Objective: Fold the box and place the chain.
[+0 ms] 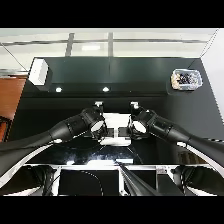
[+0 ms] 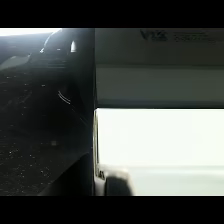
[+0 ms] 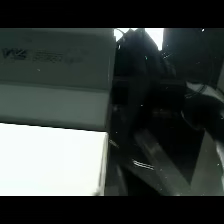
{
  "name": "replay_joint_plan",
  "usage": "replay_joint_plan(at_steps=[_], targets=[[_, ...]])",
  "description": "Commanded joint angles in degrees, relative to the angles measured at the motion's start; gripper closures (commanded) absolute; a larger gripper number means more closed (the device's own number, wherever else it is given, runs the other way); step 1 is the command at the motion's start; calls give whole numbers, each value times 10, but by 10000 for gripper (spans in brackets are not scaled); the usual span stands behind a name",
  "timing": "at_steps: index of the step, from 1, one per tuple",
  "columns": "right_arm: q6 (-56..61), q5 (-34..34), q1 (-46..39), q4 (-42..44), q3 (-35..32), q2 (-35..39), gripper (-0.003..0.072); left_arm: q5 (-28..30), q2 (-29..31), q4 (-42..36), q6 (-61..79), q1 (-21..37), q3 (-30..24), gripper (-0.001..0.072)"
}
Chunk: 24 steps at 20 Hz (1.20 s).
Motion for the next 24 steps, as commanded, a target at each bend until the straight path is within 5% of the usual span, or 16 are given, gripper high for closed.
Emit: replay_joint_plan(at_steps=[1,7,9,12,16,18,19,20,21,24], targets=[[2,8,1,-4,4,-3,641,-2,0,0,0,0,1,684],[-2,9,1,-3,5,-3,670,-2,0,1,0,0,1,683],[-3,9,1,2,6,-3,404,-2,0,1,0,0,1,684],[-5,11,1,4,14,-3,433,-2,0,0,0,0,1,684],[-4,3,1,10,16,-3,674,-2,0,0,0,0,1,684],[-3,4,1,10,16,-3,672,-2,0,0,0,0,1,684],[-4,3,1,10,16,-3,617,-3,0,0,0,0,1,684],[-4,9,1,10,16,-3,381,-3,0,0,0,0,1,684],[-8,17,0,10,17,-1,235,-3,0,0,0,0,1,684],[-60,48,-1,6,28,26,232,-3,0,0,0,0,1,684]])
